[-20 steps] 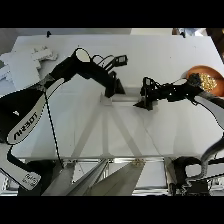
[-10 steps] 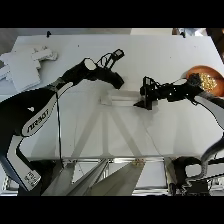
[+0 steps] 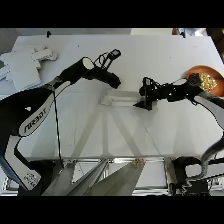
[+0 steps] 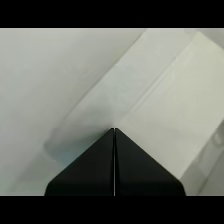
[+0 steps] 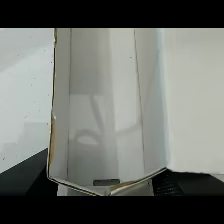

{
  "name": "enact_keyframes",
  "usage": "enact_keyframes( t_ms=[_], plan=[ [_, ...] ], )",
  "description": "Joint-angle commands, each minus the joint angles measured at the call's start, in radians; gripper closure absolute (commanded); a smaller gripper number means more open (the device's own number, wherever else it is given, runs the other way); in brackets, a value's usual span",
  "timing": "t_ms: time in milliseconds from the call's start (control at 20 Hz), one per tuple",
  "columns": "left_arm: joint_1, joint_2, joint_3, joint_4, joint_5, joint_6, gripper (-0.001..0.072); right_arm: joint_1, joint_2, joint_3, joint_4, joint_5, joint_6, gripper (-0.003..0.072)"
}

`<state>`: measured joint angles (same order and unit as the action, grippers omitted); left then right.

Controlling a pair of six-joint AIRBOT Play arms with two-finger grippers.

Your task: Fold the box and place the chain.

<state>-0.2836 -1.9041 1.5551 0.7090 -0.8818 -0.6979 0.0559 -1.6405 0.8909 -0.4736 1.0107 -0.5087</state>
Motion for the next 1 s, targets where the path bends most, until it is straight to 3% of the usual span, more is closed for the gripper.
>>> enact_keyframes(
  t_ms=[0,100,250,350,450,550,850,950],
  plan=[
    [0.032,0.046,0.001,-0.116,-0.134,0.090,0.0702,0.000,0.000,0.000,0.007,-0.001,0.003,0.0169],
    [0.079,0.061,0.001,-0.148,-0.253,0.093,0.0687,0.000,0.000,0.000,0.007,-0.001,0.003,0.0169],
    [0.155,0.063,0.001,-0.147,-0.450,0.100,0.0542,0.000,0.000,0.000,0.007,-0.001,0.003,0.0169],
    [0.194,0.070,0.001,-0.142,-0.525,0.127,0.0542,0.000,0.000,0.000,0.007,-0.001,0.003,0.0169],
    [0.204,0.097,0.000,-0.073,-0.528,0.273,0.0495,0.000,0.000,0.000,0.007,-0.001,0.003,0.0169],
    [0.198,0.127,-0.004,-0.011,-0.510,0.430,0.0305,0.000,0.000,0.000,0.007,-0.001,0.003,0.0169],
    [0.127,0.158,-0.084,0.048,-0.385,0.704,0.0258,0.000,0.000,0.000,0.007,-0.001,0.003,0.0169],
    [0.092,0.158,-0.113,0.098,-0.328,0.764,0.0056,0.000,0.000,0.000,0.007,-0.001,0.003,0.0169]
  ],
)
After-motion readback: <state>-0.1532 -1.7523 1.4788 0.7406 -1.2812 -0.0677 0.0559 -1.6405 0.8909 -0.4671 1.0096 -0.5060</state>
